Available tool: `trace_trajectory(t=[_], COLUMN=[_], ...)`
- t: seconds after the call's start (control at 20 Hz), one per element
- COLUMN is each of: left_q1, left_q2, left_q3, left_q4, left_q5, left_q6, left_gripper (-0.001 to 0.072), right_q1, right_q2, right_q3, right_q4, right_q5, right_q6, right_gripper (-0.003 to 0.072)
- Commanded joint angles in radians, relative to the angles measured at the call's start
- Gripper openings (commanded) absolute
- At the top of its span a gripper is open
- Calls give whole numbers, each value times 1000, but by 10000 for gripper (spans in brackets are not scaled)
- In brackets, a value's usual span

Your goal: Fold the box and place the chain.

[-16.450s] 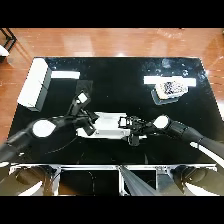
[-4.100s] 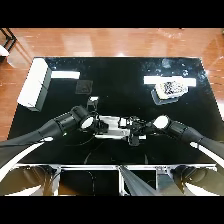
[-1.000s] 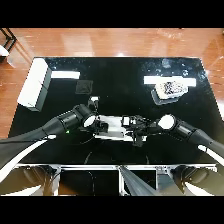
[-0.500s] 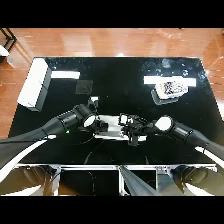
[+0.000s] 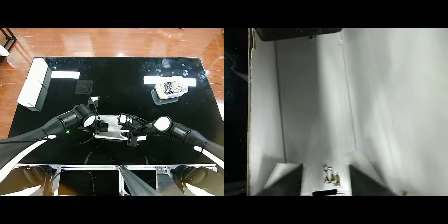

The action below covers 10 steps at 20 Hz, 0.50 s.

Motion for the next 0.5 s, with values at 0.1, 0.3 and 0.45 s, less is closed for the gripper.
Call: trace_trajectory(t=[0.1,0.3,0.45], left_q1=[0,0,0], left_q2=[0,0,0], left_q3=[0,0,0], left_q4=[0,0,0], left_q5=[0,-1,-2], left_q6=[0,0,0], left_gripper=[26,26,26], right_q1=[1,-69,-230], right_q2=[0,59,149], right_q3=[1,1,1], right_q4=[-2,-118,-197], right_q5=[-2,27,191], right_q6=[8,386,805], right_gripper=[86,27,27])
